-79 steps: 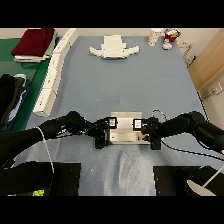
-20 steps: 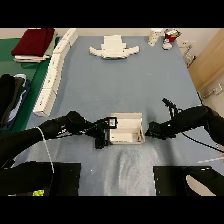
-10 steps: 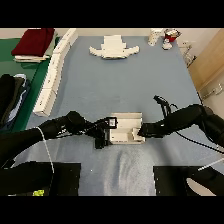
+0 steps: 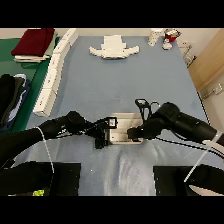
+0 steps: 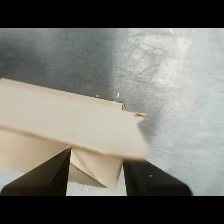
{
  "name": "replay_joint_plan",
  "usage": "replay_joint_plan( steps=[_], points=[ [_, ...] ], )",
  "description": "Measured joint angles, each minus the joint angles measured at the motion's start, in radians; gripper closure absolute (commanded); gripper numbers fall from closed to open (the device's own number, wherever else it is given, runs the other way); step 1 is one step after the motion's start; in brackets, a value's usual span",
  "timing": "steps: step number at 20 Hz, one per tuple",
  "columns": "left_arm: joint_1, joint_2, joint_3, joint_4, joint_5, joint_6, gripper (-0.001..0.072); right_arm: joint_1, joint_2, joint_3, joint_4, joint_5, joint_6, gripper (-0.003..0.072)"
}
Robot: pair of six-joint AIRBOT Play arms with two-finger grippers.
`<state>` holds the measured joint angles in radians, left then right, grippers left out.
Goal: Fold the box.
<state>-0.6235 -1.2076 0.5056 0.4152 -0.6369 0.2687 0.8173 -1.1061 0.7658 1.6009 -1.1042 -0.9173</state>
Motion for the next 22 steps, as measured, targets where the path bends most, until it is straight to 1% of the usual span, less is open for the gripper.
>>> replay_joint_plan(
  steps=[1,2,3,4,5,6,7,13,14,16,17,22],
  points=[
    [0.0,0.0,0.0,0.0,0.0,0.0,0.0264,0.024,-0.031,0.019,-0.039,-0.013,0.048,0.0224],
    [0.0,0.0,0.0,0.0,0.0,0.0,0.0265,0.043,-0.063,0.036,-0.069,-0.021,0.092,0.0278],
    [0.0,0.0,0.0,0.0,0.0,0.0,0.0264,0.056,-0.087,0.047,-0.09,-0.031,0.125,0.0282],
    [0.0,0.0,0.0,0.0,0.0,0.0,0.0264,0.068,-0.108,0.056,-0.107,-0.04,0.154,0.0378],
    [0.0,0.0,0.0,0.0,0.0,0.0,0.0264,0.075,-0.121,0.062,-0.119,-0.046,0.176,0.0525],
    [0.0,0.0,0.0,0.0,0.0,0.0,0.0264,0.08,-0.132,0.066,-0.135,-0.064,0.196,0.0639],
    [0.0,0.0,0.0,0.0,-0.001,0.0,0.0264,0.083,-0.138,0.07,-0.145,-0.072,0.211,0.0681],
    [0.0,0.0,0.0,0.0,0.0,0.0,0.0264,0.093,-0.155,0.077,-0.148,-0.077,0.24,0.0682],
    [0.0,0.0,0.0,0.0,0.0,0.0,0.0264,0.093,-0.155,0.077,-0.146,-0.077,0.241,0.0646],
    [0.0,0.0,0.0,0.0,0.0,0.0,0.0265,0.094,-0.158,0.078,-0.132,-0.056,0.241,0.0189],
    [0.0,0.0,0.0,0.0,0.001,0.0,0.0264,0.095,-0.156,0.078,-0.119,-0.048,0.24,0.0156],
    [0.0,0.0,0.0,-0.001,0.0,0.0,0.0264,0.094,-0.09,0.089,-0.121,-0.145,0.246,0.0158]
  ],
)
